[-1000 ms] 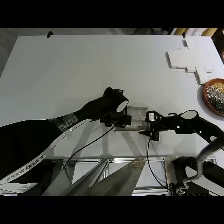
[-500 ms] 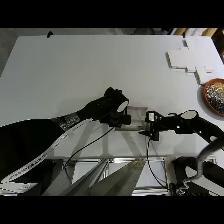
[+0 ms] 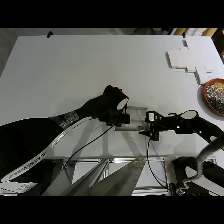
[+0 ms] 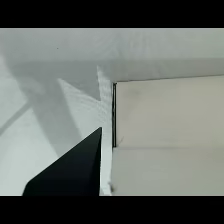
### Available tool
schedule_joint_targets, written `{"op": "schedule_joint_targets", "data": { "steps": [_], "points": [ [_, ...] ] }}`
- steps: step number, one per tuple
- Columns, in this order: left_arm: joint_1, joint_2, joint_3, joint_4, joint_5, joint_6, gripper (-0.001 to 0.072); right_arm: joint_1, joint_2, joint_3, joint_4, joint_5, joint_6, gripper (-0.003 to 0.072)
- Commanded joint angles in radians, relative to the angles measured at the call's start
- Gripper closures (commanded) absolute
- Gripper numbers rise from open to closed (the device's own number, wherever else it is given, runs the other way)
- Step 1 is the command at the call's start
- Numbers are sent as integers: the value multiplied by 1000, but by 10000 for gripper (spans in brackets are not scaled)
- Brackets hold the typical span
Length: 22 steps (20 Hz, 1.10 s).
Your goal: Fold the box and place the chain.
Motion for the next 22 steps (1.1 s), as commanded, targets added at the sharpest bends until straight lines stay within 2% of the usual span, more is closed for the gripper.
{"op": "schedule_joint_targets", "data": {
  "steps": [1, 4, 8, 13, 14, 16, 18, 22],
  "points": [
    [10, -3, 12, -18, -40, 37, 543, 0, 1, 1, 0, 0, 0, 279],
    [-4, -21, 12, -35, -33, 37, 562, 0, 1, 1, 0, 0, 0, 279],
    [-15, -35, 12, -35, -26, 36, 706, 0, 1, 1, 0, 0, 0, 279],
    [-17, -38, 12, -43, -14, -2, 707, 0, 1, 1, 0, 0, 0, 279],
    [-17, -36, 12, -43, -14, -2, 686, 0, 1, 1, 0, 0, 0, 279],
    [-13, -23, 12, -43, -14, 3, 493, 0, 1, 1, 0, 0, 0, 279],
    [2, 5, 12, -42, -14, 35, 479, 0, 1, 1, 0, 0, 0, 279],
    [43, 103, 12, -43, -28, 258, 479, 0, 1, 1, 0, 0, 0, 279]
  ]
}}
